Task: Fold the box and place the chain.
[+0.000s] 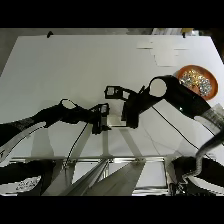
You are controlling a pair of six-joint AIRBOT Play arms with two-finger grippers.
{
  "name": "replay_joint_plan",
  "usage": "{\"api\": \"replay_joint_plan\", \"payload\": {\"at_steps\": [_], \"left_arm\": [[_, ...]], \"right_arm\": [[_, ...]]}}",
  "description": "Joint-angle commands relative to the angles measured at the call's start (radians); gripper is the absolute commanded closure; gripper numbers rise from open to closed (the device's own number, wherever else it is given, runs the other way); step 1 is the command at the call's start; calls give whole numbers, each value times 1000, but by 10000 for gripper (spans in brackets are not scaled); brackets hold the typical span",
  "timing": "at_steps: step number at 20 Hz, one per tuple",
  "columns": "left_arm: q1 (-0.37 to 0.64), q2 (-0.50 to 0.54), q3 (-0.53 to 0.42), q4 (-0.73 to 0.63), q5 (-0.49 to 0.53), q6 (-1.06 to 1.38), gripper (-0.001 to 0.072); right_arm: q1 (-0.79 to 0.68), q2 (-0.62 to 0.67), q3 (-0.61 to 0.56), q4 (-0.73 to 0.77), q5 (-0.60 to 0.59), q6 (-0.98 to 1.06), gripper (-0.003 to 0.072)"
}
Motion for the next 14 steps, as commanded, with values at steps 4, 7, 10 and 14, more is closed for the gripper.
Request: {"api": "replay_joint_plan", "payload": {"at_steps": [4,7,10,14], "left_arm": [[0,0,0,0,0,0,488],[0,0,0,0,0,0,488],[0,0,0,0,0,0,488],[0,0,0,0,0,0,488]], "right_arm": [[31,26,-42,-11,-80,-18,479],[31,26,-42,-50,-79,-18,424],[31,26,-42,-57,-87,-18,425],[31,26,-42,-72,-101,-18,453]]}}
